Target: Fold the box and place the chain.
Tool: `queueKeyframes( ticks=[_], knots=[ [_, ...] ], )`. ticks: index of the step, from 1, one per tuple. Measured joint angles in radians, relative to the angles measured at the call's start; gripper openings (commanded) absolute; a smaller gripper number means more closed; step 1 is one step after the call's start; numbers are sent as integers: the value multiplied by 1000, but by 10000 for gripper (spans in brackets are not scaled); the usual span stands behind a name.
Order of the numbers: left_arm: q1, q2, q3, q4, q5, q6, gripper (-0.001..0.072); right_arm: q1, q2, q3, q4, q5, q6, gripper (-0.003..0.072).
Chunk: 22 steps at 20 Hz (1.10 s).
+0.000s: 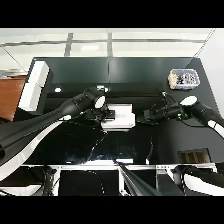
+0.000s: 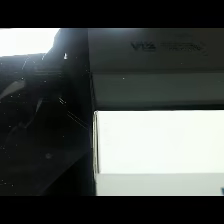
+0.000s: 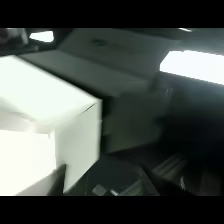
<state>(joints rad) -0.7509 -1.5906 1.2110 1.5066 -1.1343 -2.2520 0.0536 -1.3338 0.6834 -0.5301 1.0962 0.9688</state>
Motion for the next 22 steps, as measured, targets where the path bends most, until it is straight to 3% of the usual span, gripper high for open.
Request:
queueKeyframes(
  ticks=[10,22],
  knots=[
    [0,0,0,0,0,0,22,106,-3,78,3,42,76,483],
    [0,0,0,0,6,-1,22,448,-8,260,-584,-143,752,462]
  ],
)
